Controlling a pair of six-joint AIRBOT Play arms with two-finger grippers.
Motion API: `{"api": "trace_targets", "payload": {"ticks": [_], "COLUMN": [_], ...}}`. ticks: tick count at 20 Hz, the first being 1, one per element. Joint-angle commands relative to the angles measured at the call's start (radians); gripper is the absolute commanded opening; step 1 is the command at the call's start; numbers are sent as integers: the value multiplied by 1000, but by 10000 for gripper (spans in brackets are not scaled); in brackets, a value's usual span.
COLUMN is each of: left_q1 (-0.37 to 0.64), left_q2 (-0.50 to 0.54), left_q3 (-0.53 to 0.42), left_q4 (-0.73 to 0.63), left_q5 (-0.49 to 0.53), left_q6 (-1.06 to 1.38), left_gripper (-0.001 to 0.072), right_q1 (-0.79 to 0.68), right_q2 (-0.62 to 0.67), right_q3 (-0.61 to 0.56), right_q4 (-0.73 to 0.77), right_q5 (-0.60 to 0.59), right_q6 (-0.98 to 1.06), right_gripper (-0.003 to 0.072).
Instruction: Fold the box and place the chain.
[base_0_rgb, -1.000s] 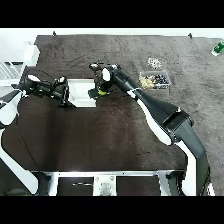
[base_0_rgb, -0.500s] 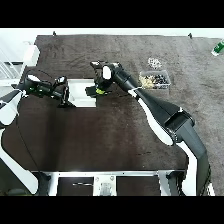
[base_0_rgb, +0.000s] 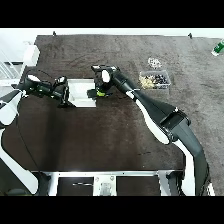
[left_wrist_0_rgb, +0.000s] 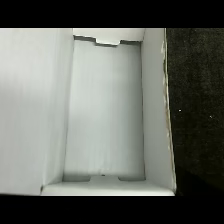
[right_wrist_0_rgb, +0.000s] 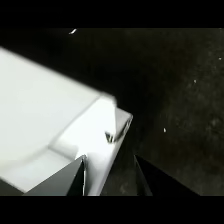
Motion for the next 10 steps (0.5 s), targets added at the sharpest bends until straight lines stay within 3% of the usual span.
{"api": "trace_targets", "payload": {"ticks": [1,10], "left_q1": [0,0], "left_q2": [0,0], "left_q3": [1,1], "left_q4": [0,0], "left_q5": [0,0], "left_q6": [0,0], "left_gripper": [527,527], "right_q1": [1,-7], "right_q2": [-11,-12], "right_q3": [3,2], "right_q4": [-6,-124], "right_q5": [-57,9], "right_q6": [14,19], "right_gripper": [381,381]}}
